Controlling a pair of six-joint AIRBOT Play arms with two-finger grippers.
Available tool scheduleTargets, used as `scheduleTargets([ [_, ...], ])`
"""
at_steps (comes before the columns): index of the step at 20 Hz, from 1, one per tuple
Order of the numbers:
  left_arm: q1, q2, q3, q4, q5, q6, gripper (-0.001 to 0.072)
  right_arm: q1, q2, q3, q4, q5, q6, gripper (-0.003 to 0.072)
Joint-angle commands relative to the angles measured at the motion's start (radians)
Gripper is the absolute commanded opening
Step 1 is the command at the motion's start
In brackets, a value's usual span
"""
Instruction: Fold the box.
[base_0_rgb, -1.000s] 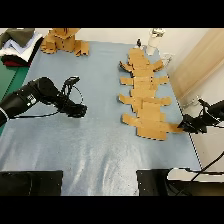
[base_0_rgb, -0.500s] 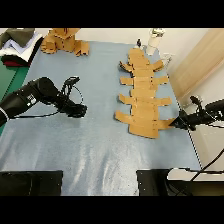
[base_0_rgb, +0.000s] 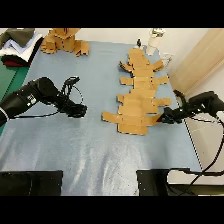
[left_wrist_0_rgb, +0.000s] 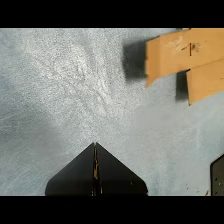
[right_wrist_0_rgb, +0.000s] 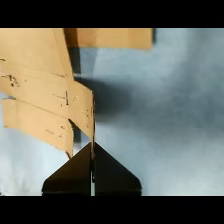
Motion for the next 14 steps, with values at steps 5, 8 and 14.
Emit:
scheduleTargets([
  [5, 0.000, 0.000, 0.000, -0.011, -0.002, 0.000, 0.0013, 0.365, 0.135, -0.005, -0.218, 0.252, 0.200, 0.0001],
  [8, 0.000, 0.000, 0.000, -0.014, 0.002, 0.001, 0.0013, 0.554, 0.229, -0.005, -0.367, 0.306, 0.348, 0.0001],
  [14, 0.000, 0.000, 0.000, -0.014, 0.027, 0.000, 0.0013, 0.884, 0.277, -0.046, -0.593, 0.315, 0.671, 0.0001],
])
